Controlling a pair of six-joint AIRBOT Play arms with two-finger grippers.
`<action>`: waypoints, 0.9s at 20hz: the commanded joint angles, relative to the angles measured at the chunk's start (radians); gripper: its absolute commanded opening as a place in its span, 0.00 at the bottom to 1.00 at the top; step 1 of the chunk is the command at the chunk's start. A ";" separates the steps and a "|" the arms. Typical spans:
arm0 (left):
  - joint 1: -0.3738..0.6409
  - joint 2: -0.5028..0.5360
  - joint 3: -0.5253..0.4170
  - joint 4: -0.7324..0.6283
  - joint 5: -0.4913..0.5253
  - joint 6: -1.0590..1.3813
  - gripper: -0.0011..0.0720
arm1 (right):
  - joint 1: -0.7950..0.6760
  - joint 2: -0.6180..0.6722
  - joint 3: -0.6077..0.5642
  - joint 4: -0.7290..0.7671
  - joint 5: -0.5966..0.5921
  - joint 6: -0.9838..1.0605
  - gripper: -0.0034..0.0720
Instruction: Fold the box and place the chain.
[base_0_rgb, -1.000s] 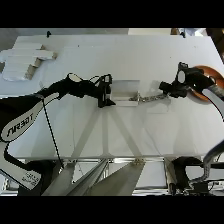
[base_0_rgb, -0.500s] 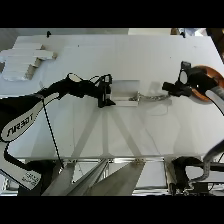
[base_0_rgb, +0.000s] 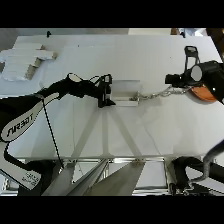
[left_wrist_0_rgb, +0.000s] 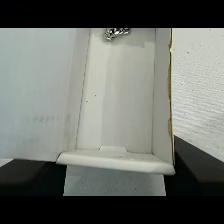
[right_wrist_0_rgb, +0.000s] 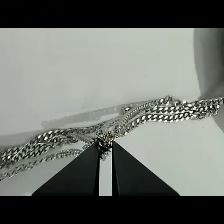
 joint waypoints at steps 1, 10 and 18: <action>0.000 0.000 0.000 0.000 0.000 0.000 0.39 | 0.082 0.046 0.002 0.050 0.016 -0.138 0.07; 0.000 0.000 0.000 0.000 0.000 0.000 0.39 | 0.269 0.046 0.002 0.423 -0.021 -0.430 0.07; 0.000 0.000 0.000 0.000 0.000 0.000 0.39 | 0.336 0.004 0.011 0.608 -0.175 -0.575 0.07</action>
